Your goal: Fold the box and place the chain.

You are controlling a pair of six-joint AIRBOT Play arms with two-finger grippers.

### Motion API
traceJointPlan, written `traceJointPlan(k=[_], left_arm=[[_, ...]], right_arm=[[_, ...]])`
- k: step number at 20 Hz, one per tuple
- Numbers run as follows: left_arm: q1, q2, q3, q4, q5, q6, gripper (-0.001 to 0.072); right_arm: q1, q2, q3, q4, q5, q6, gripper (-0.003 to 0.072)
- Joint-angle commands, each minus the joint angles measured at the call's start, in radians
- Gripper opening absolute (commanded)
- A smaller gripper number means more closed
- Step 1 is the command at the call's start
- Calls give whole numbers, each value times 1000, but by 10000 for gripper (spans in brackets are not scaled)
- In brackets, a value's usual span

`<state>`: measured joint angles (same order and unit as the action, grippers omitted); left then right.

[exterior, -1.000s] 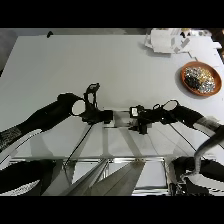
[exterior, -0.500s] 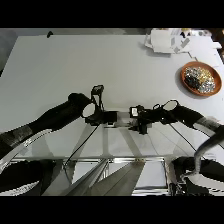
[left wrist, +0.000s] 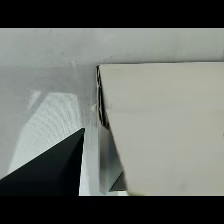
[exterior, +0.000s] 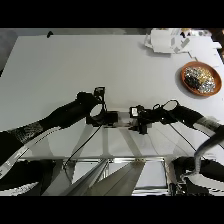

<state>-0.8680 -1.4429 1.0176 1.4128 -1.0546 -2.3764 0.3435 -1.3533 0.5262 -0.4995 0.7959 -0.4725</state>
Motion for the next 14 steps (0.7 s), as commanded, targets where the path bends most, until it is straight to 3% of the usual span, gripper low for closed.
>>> traceJointPlan(k=[1,6,8,9,12,14], left_arm=[[-15,-19,13,36,-5,-7,384],[-32,-55,13,36,-12,-11,378],[-34,-64,13,38,-11,-11,246],[-34,-66,13,40,-9,-11,215],[-34,-71,16,40,-3,-23,188],[-34,-71,16,40,-5,-32,53]], right_arm=[[0,0,0,0,0,0,270],[0,0,0,0,1,0,270],[0,0,0,0,0,0,270],[0,0,0,0,0,0,270],[0,0,0,0,0,0,270],[0,0,0,0,0,0,270]])
